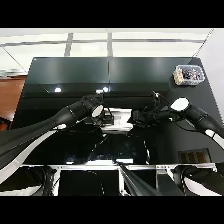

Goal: Fold the box and place the chain.

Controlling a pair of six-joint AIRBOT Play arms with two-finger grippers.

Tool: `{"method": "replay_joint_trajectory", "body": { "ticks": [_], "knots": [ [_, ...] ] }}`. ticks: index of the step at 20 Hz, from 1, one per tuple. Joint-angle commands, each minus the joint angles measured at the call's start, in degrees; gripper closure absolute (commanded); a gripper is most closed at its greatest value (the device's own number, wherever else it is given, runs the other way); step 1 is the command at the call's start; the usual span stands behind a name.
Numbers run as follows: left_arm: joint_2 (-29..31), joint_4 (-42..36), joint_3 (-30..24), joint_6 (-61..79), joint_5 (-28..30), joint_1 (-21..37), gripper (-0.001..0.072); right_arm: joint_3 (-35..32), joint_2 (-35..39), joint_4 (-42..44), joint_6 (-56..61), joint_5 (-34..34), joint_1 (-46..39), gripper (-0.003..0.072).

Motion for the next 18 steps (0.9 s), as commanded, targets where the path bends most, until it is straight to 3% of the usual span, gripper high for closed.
{"method": "replay_joint_trajectory", "body": {
  "ticks": [1, 9, 11, 13, 18],
  "knots": [
    [0.0, 0.0, 0.0, 0.1, 0.0, 0.0, 0.0679, 3.0, 0.0, -8.5, 8.3, -1.2, 3.4, 0.0311],
    [0.0, 0.0, 0.0, 0.1, 0.0, 0.0, 0.0679, 8.4, -0.6, -32.1, 31.7, -4.5, 14.4, 0.0313],
    [0.0, 0.0, 0.0, 0.1, 0.0, 0.0, 0.0679, 9.3, -1.4, -33.9, 34.5, -4.7, 16.3, 0.0314],
    [0.0, 0.0, 0.0, 0.1, 0.0, 0.0, 0.0679, 9.5, -2.2, -33.9, 35.2, -4.6, 17.2, 0.0376],
    [0.0, 0.0, 0.0, 0.1, 0.0, 0.0, 0.0680, 10.5, -2.3, -36.6, 37.2, -4.0, 18.1, 0.0376]
  ]
}}
